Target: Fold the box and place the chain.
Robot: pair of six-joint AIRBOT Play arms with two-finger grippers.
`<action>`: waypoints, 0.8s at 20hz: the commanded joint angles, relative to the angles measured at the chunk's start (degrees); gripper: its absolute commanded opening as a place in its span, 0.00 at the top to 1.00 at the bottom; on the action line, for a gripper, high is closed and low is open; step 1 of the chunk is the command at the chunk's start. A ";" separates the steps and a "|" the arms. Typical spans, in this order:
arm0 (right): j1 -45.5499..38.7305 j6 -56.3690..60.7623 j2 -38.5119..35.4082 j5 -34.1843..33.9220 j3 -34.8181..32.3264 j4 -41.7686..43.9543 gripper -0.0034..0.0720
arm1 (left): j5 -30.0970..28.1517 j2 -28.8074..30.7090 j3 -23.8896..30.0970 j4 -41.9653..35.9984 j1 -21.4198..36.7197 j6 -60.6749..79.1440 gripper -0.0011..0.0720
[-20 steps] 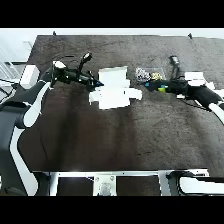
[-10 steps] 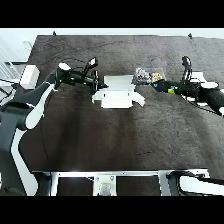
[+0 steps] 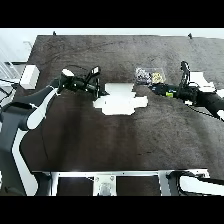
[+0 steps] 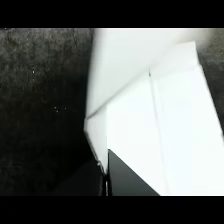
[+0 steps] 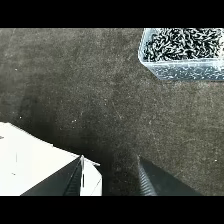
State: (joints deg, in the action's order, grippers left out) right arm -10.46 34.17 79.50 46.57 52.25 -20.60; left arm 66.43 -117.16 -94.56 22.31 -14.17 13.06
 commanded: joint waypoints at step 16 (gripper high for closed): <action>0.04 -4.50 -0.02 1.55 -0.20 0.55 0.41 | -4.39 -0.02 2.95 -0.87 -0.33 3.96 0.96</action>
State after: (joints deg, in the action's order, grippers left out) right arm -10.46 30.65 79.48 47.99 52.07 -20.12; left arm 61.91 -117.19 -91.66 21.52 -14.57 16.86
